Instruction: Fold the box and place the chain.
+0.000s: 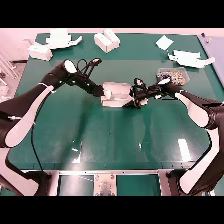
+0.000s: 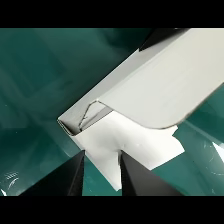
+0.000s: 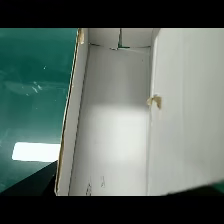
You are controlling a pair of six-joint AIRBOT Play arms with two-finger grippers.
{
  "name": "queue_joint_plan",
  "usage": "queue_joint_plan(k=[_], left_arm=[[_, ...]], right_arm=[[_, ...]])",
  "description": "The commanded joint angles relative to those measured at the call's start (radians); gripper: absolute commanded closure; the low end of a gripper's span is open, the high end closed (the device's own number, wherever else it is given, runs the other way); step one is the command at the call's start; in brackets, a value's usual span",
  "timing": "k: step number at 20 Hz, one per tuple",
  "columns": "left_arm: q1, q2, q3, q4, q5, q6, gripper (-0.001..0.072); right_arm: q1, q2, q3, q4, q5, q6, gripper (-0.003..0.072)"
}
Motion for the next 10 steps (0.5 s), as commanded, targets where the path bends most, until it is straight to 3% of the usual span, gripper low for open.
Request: queue_joint_plan(k=[1,10], left_arm=[[-0.001,0.001,0.005,0.015,0.002,-0.026,0.0439],[-0.032,0.000,0.002,0.021,-0.003,-0.038,0.0439]], right_arm=[[0.000,0.000,0.000,0.000,0.000,0.000,0.0125],[0.000,0.000,0.000,0.000,0.000,0.000,0.0125]])
